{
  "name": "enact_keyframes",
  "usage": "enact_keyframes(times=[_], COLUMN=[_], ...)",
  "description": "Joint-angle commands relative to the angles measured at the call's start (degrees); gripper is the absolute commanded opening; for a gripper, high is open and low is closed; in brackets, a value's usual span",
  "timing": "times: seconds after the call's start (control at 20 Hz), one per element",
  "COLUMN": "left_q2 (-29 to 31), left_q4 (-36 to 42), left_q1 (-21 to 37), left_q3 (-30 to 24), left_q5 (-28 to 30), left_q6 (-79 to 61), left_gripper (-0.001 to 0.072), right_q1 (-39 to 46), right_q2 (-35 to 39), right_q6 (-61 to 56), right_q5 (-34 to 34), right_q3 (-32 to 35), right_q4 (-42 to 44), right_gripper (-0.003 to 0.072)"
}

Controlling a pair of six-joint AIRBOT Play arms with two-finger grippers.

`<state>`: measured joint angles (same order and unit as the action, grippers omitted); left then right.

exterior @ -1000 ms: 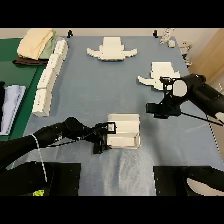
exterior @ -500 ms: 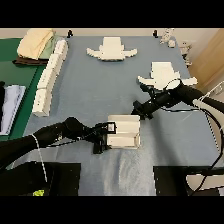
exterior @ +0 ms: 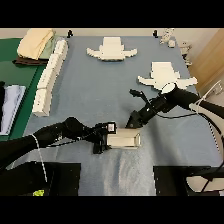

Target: Fold the box.

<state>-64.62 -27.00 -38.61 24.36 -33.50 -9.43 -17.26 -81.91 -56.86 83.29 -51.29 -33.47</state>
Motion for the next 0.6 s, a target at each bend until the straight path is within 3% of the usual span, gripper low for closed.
enact_keyframes(times=[0.0,0.35,0.55], left_q2=[0.0,0.0,0.0], left_q4=[0.0,0.0,0.0], left_q1=[0.0,0.0,0.0], left_q3=[0.0,0.0,0.0], left_q5=[0.0,0.0,0.0], left_q6=[0.0,0.0,0.0], left_gripper=[0.0446,0.0447,0.0447], right_q1=[-4.3,-16.8,-25.4], right_q2=[8.4,33.4,39.4], right_q6=[5.6,14.6,14.9], right_q5=[-8.7,-42.1,-51.4], right_q3=[6.4,24.0,27.6], right_q4=[-1.4,-2.7,-9.7], right_gripper=[0.0001,0.0002,0.0002])
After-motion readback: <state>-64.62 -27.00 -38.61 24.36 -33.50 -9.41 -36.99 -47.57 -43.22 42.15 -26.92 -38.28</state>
